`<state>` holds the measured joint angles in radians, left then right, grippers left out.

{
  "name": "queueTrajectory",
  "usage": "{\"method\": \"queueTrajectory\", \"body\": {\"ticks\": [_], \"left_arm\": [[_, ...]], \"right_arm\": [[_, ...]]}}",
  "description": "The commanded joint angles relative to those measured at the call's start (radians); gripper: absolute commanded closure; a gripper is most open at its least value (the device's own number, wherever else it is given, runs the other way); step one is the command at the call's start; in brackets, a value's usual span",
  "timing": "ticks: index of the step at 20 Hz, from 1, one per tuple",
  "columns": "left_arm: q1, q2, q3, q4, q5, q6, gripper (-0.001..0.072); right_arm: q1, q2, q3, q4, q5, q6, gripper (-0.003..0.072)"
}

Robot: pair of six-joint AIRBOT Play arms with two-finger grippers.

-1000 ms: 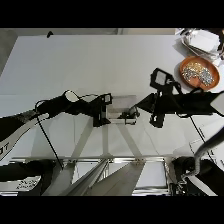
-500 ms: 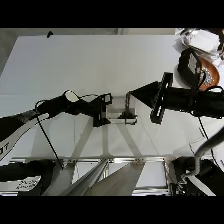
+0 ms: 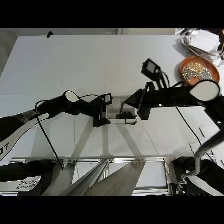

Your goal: Fold the box and place the chain.

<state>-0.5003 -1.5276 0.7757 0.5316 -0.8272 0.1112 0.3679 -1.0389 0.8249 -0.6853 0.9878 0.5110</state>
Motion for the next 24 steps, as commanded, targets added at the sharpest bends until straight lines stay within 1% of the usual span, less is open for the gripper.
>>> {"method": "queueTrajectory", "body": {"ticks": [1,4,6,7,10,11,13,15,17,18,19,21,24], "left_arm": [[0.0,0.0,0.0,0.0,0.0,0.0,0.0277],[0.0,0.0,0.0,0.0,0.0,0.0,0.0277],[0.0,0.0,0.0,0.0,0.0,0.0,0.0277],[0.0,0.0,0.0,0.0,0.0,0.0,0.0277],[0.0,0.0,0.0,0.0,0.0,0.0,0.0277],[0.0,0.0,0.0,0.0,0.0,0.0,0.0277],[0.0,0.0,0.0,0.0,0.0,0.0,0.0277],[0.0,0.0,0.0,0.0,0.0,0.0,0.0277],[0.0,0.0,0.0,0.0,0.0,0.0,0.0277],[0.0,0.0,0.0,0.0,0.0,0.0,0.0277],[0.0,0.0,0.0,0.0,0.0,0.0,0.0277],[0.0,0.0,0.0,0.0,0.0,0.0,0.0277],[0.0,0.0,0.0,0.0,0.0,0.0,0.0277]], "right_arm": [[0.001,-0.151,0.0,-0.061,0.061,0.07,0.0672],[0.001,-0.234,0.0,-0.06,0.079,0.105,0.0666],[0.001,-0.246,0.0,-0.059,0.079,0.121,0.0566],[0.001,-0.242,0.0,-0.055,0.085,0.121,0.0554],[-0.001,-0.216,0.009,-0.058,0.151,0.124,0.0552],[0.0,-0.203,0.021,-0.082,0.174,0.152,0.0552],[0.0,-0.167,0.05,-0.178,0.225,0.208,0.0553],[0.0,-0.125,0.058,-0.32,0.27,0.253,0.0556],[0.0,-0.113,0.058,-0.431,0.323,0.276,0.0581],[0.0,-0.117,0.057,-0.473,0.344,0.275,0.0581],[0.0,-0.122,0.052,-0.506,0.348,0.275,0.0581],[0.0,-0.138,0.025,-0.524,0.328,0.274,0.0582],[0.0,-0.18,-0.032,-0.525,0.255,0.237,0.0581]]}}
